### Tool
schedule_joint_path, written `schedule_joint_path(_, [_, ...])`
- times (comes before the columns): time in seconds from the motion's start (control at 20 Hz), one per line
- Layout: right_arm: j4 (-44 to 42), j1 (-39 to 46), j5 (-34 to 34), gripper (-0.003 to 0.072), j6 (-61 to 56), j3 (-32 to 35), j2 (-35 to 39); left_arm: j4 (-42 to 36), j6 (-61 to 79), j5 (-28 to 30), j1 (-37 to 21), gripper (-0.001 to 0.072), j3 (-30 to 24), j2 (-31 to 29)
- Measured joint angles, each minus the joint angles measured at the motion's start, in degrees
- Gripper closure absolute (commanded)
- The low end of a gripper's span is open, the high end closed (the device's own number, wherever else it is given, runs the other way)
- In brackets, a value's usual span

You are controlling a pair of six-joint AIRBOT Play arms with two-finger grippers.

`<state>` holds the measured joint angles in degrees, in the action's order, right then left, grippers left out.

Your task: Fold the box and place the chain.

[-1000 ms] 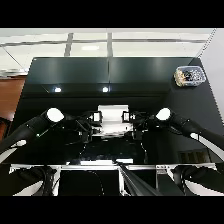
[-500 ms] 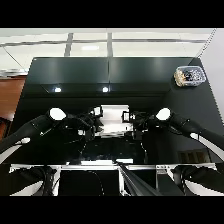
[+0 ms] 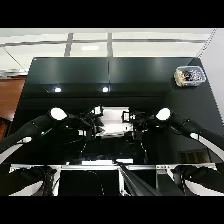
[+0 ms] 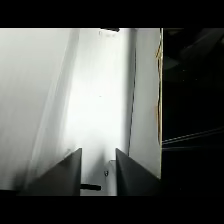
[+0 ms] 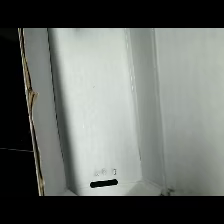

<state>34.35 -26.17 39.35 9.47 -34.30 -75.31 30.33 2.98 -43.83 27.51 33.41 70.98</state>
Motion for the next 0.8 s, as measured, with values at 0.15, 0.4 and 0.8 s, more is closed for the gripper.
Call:
schedule_joint_path(0.15, [0.0, 0.0, 0.02, 0.0487, -0.02, 0.0, 0.02, 1.75, -1.77, -0.59, -0.09, 0.0393, 0.39, -0.79])
schedule_joint_path(0.4, [0.0, 0.0, 0.02, 0.0487, -0.04, 0.02, 0.02, 12.96, -16.11, -6.73, -5.07, 0.0684, 2.19, -7.65])
schedule_joint_path(0.8, [0.0, 0.0, 0.07, 0.0487, -0.04, 0.02, 0.02, 30.05, -54.69, -20.44, -29.16, 0.0683, 0.35, -14.27])
